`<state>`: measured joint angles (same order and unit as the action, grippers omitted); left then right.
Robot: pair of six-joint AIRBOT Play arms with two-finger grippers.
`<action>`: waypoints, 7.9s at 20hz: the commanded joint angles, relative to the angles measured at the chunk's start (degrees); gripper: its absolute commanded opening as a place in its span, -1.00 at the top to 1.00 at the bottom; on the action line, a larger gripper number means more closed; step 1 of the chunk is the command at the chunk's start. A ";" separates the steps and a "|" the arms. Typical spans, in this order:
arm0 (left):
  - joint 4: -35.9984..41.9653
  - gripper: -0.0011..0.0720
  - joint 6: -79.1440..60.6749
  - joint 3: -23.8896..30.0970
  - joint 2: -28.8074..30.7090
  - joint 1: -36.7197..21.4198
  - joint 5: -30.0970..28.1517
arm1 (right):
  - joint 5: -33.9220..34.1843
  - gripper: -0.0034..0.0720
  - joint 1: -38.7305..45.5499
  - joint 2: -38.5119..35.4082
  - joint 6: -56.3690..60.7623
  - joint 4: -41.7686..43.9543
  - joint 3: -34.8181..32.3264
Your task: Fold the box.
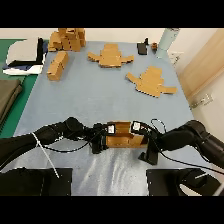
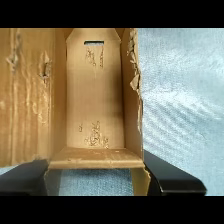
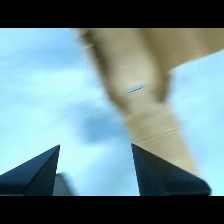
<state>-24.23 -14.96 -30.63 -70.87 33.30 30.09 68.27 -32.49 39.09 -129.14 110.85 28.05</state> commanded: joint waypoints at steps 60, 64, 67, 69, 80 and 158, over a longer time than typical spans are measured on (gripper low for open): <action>-0.02 -0.30 0.00 -0.02 -0.02 -0.07 0.09 | -6.88 -0.25 -5.44 -13.16 15.61 -12.28 -7.17; -0.02 -0.30 0.00 -0.02 -0.02 -0.07 0.07 | -14.38 -0.51 -5.42 -9.94 1.95 -15.47 -7.17; -0.02 -0.30 0.00 -0.02 -0.04 -0.07 0.09 | -24.26 -0.51 -5.49 -5.14 0.07 -15.45 -7.17; -0.02 -0.30 0.00 -0.02 -0.02 -0.07 0.04 | -30.69 -0.51 -5.49 -1.16 0.04 -15.61 -7.17; -0.02 -0.30 0.00 -0.02 -0.02 -0.07 0.07 | -33.07 0.50 -7.98 3.10 -5.14 -9.66 -7.17; -0.02 -0.30 0.00 -0.02 -0.02 -0.07 0.04 | -13.86 0.06 12.02 1.31 32.63 12.98 -3.58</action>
<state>-24.25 -14.94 -30.63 -70.89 33.23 30.15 54.48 -20.49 40.73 -96.49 122.15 24.43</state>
